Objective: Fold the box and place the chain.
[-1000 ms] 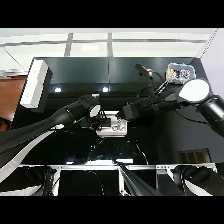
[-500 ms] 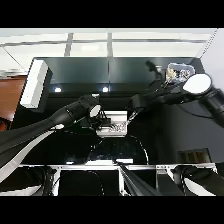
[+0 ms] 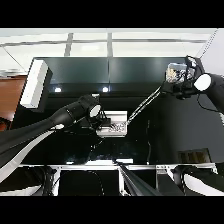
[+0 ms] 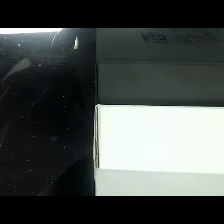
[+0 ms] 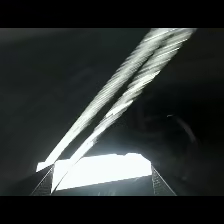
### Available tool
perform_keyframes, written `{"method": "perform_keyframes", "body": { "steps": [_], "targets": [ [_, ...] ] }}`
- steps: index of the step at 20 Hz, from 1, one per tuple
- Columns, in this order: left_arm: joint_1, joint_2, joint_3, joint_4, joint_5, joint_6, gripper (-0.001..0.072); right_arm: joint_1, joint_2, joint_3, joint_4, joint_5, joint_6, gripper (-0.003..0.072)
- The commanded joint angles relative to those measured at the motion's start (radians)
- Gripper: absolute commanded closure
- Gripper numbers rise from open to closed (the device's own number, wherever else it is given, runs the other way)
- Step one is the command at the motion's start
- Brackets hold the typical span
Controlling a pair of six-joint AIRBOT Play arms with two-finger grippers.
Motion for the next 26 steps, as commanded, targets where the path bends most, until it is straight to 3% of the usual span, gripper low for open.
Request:
{"method": "perform_keyframes", "body": {
  "steps": [1,6,8,11,13,14,15,20,26],
  "targets": [
    [0.001,0.0,0.0,0.0,0.001,0.0,0.0682,-0.043,-0.187,0.118,-0.222,-0.071,0.29,-0.0016],
    [0.001,0.0,0.0,0.0,-0.001,0.0,0.0682,-0.035,-0.503,0.506,-0.234,0.116,0.309,-0.0015],
    [0.001,0.0,0.0,0.0,-0.001,0.0,0.0682,-0.037,-0.574,0.59,-0.235,0.152,0.321,-0.0015],
    [0.001,0.0,0.0,0.0,-0.001,0.0,0.0682,-0.038,-0.607,0.611,-0.234,0.151,0.319,-0.0011],
    [0.001,0.0,0.0,0.0,-0.001,0.0,0.0682,-0.038,-0.612,0.61,-0.234,0.182,0.287,0.0334],
    [0.001,0.0,0.0,0.0,-0.001,0.0,0.0682,-0.038,-0.61,0.611,-0.22,0.207,0.242,0.0643],
    [0.001,0.0,0.0,0.0,-0.001,0.0,0.0682,-0.038,-0.607,0.611,-0.194,0.235,0.193,0.0673],
    [0.001,0.0,0.0,0.0,0.0,0.0,0.0682,-0.031,-0.481,0.61,-0.174,0.382,0.009,0.0674],
    [0.001,0.0,0.0,0.001,0.002,0.0,0.0682,0.014,-0.112,0.61,-0.144,0.526,-0.158,0.0673]
  ]
}}
